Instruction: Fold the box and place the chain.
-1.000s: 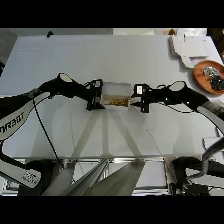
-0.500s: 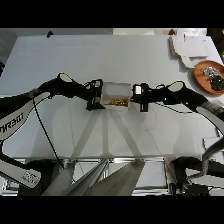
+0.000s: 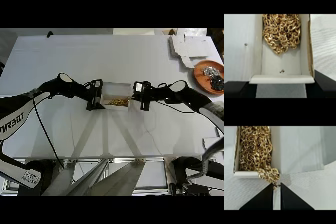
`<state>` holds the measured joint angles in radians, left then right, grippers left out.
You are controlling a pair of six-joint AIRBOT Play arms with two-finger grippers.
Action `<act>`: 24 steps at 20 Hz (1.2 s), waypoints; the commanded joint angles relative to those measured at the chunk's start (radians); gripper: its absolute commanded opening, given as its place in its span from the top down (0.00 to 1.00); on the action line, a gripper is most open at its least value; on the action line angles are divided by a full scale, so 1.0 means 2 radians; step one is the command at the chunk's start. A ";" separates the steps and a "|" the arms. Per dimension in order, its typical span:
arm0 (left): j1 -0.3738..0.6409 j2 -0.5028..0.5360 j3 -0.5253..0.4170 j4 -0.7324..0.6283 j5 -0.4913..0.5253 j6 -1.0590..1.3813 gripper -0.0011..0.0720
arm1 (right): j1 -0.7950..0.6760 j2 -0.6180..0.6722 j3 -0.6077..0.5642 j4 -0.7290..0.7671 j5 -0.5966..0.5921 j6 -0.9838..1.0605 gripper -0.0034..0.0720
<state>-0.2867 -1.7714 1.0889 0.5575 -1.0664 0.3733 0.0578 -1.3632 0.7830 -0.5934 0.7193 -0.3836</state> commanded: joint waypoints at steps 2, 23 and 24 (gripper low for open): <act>0.000 0.000 0.000 0.000 0.000 0.000 0.53 | 0.001 0.044 0.000 -0.025 0.006 0.051 0.94; 0.000 0.000 0.000 0.000 0.000 0.000 0.53 | 0.035 0.107 -0.001 0.002 0.019 0.050 0.50; 0.000 0.000 0.000 0.000 0.000 0.000 0.53 | 0.015 0.107 -0.003 0.002 0.040 0.050 0.53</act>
